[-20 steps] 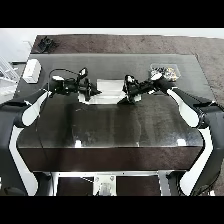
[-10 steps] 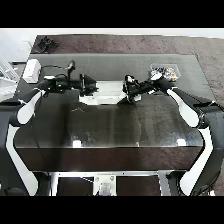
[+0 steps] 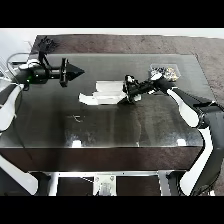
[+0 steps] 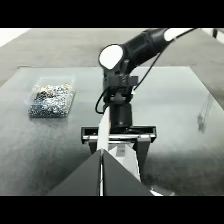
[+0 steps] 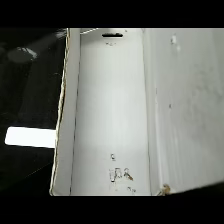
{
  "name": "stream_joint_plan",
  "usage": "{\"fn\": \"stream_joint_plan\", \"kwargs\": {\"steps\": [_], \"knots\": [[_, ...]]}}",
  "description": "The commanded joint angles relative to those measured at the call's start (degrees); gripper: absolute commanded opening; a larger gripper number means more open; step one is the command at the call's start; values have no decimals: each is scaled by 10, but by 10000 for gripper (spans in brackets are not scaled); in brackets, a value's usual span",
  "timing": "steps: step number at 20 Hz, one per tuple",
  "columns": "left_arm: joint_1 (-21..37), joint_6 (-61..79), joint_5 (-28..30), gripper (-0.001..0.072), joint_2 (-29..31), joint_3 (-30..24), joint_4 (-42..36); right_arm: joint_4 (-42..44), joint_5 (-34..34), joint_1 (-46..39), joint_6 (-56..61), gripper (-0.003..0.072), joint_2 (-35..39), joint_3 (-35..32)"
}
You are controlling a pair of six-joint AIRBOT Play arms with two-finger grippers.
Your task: Fold the box and place the chain.
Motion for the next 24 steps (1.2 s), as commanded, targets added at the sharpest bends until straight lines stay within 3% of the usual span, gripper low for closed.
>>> {"fn": "stream_joint_plan", "kwargs": {"steps": [1,6,11,15,18,24], "knots": [[-16,-57,50,13,75,-2,109,0,0,0,0,569,0,0],[-91,-46,211,13,147,-101,154,0,0,0,0,569,0,0],[-152,-22,329,15,145,-191,156,0,0,0,0,569,0,0],[-183,-19,381,17,113,-201,158,0,0,0,0,569,0,0],[-184,33,435,16,96,-197,105,0,0,0,0,569,0,0],[-184,102,535,18,95,-184,76,0,0,0,0,569,0,0]]}}
